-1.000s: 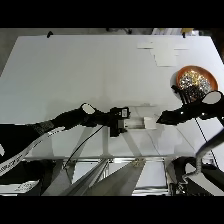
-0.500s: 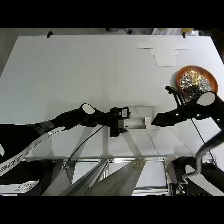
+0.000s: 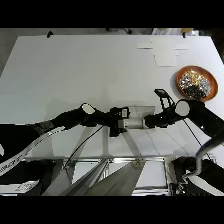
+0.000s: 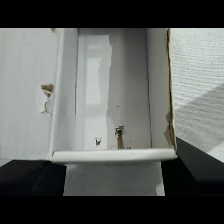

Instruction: Fold the box and place the chain.

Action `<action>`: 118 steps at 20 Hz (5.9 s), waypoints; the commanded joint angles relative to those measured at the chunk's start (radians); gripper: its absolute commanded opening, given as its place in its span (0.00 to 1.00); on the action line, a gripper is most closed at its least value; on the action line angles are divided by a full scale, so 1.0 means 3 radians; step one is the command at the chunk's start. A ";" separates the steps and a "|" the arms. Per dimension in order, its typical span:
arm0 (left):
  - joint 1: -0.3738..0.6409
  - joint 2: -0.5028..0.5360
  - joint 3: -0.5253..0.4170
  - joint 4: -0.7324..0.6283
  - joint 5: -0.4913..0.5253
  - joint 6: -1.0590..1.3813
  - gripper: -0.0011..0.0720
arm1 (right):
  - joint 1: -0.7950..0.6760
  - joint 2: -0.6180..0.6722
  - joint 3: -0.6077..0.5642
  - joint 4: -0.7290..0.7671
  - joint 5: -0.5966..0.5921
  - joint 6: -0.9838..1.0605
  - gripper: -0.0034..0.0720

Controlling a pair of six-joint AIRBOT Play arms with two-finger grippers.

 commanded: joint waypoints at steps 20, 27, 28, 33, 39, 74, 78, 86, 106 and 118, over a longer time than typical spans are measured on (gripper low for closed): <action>-0.0001 -0.0001 0.0000 -0.0001 0.0003 0.0000 0.25 | 0.0556 -0.0142 0.0061 -0.0984 -0.0258 0.0841 0.58; -0.0001 -0.0001 0.0000 -0.0001 0.0003 0.0000 0.25 | 0.0556 -0.0146 0.0060 -0.0970 -0.0183 0.1063 0.27; -0.0001 -0.0001 0.0000 -0.0001 0.0003 0.0000 0.25 | 0.0556 -0.0163 0.0060 -0.0958 -0.0153 0.1067 0.26; -0.0001 -0.0001 0.0000 -0.0003 0.0004 0.0000 0.25 | 0.0556 -0.0341 0.0058 -0.0955 0.0020 0.1218 0.06; -0.0001 -0.0001 0.0000 -0.0001 -0.0001 0.0000 0.25 | 0.0556 -0.0392 0.0058 -0.0961 -0.0006 0.1212 0.37; -0.0001 -0.0001 0.0000 -0.0001 -0.0008 0.0000 0.25 | -0.1803 -0.0487 0.1910 -0.0974 0.0394 -0.0992 0.28; -0.0001 -0.0001 0.0000 -0.0003 -0.0008 0.0000 0.25 | -0.2155 -0.1005 0.1910 -0.0974 0.0243 -0.1049 0.28; -0.0001 -0.0001 0.0000 -0.0003 -0.0008 0.0000 0.25 | -0.2302 -0.1450 0.1910 -0.0974 0.0013 -0.1052 0.28; -0.0001 -0.0001 0.0000 -0.0003 -0.0008 0.0000 0.25 | -0.2302 -0.1743 0.1910 -0.0975 -0.0407 -0.1022 0.14; -0.0001 -0.0001 0.0000 -0.0003 -0.0008 0.0000 0.25 | -0.2302 -0.0795 0.1910 -0.0701 0.0383 -0.1241 0.06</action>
